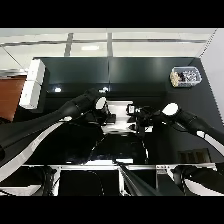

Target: Fold the box and place the chain.

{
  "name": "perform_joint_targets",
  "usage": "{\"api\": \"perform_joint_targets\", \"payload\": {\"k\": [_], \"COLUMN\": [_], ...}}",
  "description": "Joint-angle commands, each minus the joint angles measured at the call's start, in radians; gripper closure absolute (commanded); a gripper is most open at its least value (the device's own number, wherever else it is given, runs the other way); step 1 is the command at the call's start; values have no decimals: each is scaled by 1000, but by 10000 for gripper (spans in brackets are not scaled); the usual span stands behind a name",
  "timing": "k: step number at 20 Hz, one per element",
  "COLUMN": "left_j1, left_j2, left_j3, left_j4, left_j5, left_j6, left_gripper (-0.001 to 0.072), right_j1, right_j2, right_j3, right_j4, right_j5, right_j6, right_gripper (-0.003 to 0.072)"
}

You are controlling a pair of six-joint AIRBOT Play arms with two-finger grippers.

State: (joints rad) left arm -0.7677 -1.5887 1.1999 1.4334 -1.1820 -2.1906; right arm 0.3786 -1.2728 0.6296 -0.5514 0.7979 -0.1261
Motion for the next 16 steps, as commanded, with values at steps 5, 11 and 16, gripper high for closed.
{"api": "perform_joint_targets", "payload": {"k": [5, 11, 16], "left_j1": [0, 0, 2], "left_j2": [0, 0, 0], "left_j3": [1, 1, 1], "left_j4": [-3, -3, -3], "left_j5": [2, -1, 0], "left_j6": [2, 2, 2], "left_gripper": [682, 682, 682], "right_j1": [3, -142, -514], "right_j2": [-10, 109, 185], "right_j3": [-2, 58, 77], "right_j4": [-2, -256, -347], "right_j5": [-14, 284, 532], "right_j6": [133, 800, 1153], "right_gripper": [299, 668, 668]}}
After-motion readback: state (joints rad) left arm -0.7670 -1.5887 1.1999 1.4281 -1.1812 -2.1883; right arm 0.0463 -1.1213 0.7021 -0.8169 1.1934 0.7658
